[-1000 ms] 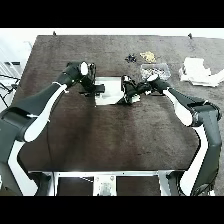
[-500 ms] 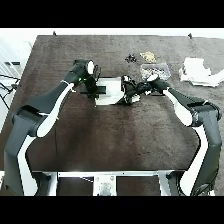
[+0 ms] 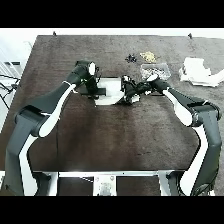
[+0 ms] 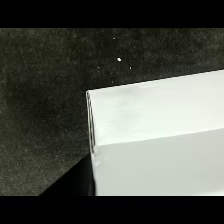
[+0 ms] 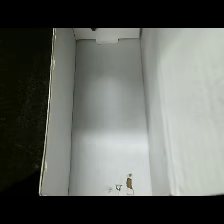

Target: Fold the box and place the chain.

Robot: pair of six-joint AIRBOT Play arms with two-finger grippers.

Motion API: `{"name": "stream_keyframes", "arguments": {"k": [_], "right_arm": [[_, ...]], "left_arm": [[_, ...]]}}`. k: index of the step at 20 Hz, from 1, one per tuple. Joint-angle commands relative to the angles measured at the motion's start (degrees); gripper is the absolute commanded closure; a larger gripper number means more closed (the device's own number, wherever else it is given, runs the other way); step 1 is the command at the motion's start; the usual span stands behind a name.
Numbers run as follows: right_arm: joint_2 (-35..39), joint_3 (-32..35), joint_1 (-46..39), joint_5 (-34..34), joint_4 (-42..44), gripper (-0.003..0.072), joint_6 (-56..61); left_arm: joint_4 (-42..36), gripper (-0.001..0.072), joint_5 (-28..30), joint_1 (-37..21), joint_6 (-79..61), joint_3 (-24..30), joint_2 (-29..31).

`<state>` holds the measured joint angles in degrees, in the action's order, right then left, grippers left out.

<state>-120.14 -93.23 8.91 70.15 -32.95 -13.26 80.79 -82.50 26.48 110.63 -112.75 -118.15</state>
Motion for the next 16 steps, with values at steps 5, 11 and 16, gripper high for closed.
{"name": "stream_keyframes", "arguments": {"k": [5, 11, 16], "right_arm": [[-0.02, 0.00, 0.00, -0.02, -0.09, 0.0289, -0.28], [-0.02, 0.00, 0.00, -0.02, -0.09, 0.0289, -0.28], [-0.02, 0.00, 0.00, -0.02, -0.09, 0.0289, -0.28]], "left_arm": [[-0.15, 0.0628, -1.05, 0.13, -2.03, -0.72, -0.02], [2.84, 0.0374, -3.98, 0.07, -3.26, -4.33, 1.29], [3.61, 0.0209, -4.74, 0.09, -5.84, -4.33, 3.43]]}}
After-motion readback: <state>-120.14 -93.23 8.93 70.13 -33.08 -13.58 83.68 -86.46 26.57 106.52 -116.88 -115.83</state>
